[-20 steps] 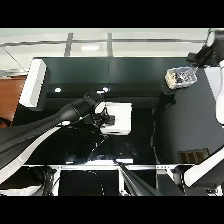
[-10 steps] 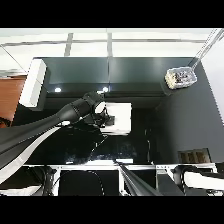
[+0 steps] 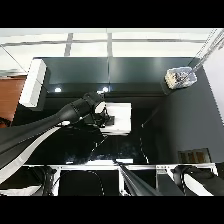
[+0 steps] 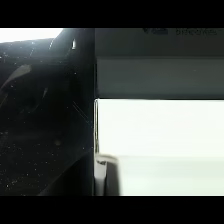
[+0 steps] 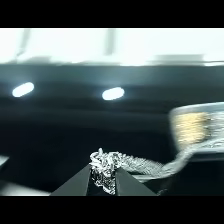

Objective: Fold the box and place the chain.

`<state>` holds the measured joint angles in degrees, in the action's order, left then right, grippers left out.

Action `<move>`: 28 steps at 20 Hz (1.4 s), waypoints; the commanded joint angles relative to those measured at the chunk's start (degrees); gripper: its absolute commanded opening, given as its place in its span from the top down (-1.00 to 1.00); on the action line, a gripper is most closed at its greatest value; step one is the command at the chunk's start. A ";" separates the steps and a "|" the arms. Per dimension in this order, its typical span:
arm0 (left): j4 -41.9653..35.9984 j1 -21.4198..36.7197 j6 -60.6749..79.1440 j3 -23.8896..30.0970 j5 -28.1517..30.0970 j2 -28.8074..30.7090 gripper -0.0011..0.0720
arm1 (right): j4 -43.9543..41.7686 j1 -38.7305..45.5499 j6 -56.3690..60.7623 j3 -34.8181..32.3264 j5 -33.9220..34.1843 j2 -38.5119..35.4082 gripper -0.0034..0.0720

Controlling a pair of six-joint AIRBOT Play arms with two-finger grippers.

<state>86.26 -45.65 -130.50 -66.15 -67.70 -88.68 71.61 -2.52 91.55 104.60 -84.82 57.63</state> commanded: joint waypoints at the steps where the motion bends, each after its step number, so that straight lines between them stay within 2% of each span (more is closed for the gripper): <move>1: 0.02 0.07 0.02 -0.07 -0.07 0.00 0.89 | -14.78 -3.67 -1.20 -4.26 -3.72 -2.82 0.86; 5: 0.02 0.07 0.02 -0.07 -0.07 0.00 0.89 | -18.62 -11.56 -1.16 -12.98 0.07 -2.80 0.86; 9: 0.02 0.07 0.02 -0.07 -0.31 0.00 0.89 | -20.57 -18.82 -1.18 -25.73 9.11 -2.73 0.86; 12: 0.02 0.07 0.02 -0.07 -0.44 0.00 0.89 | -24.94 -21.62 -1.70 -36.22 14.64 -2.71 0.86; 15: 0.02 0.07 0.02 -0.07 -0.44 0.00 0.89 | -27.17 -22.99 -2.69 -43.47 20.28 -2.71 0.86; 18: 0.02 0.07 0.02 -0.07 -0.33 0.00 0.89 | -28.04 -23.76 -2.64 -48.00 26.49 -2.69 0.86; 24: 0.02 0.07 0.02 -0.07 -0.33 0.00 0.89 | -28.44 -24.87 -1.95 -54.01 28.94 -2.60 0.86; 28: 0.02 0.07 0.02 -0.07 -0.33 0.00 0.89 | -28.55 -24.98 0.02 -58.40 37.44 -2.58 0.86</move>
<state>86.26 -45.63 -130.50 -66.15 -68.10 -88.66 43.24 -27.33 90.06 49.15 -53.34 55.00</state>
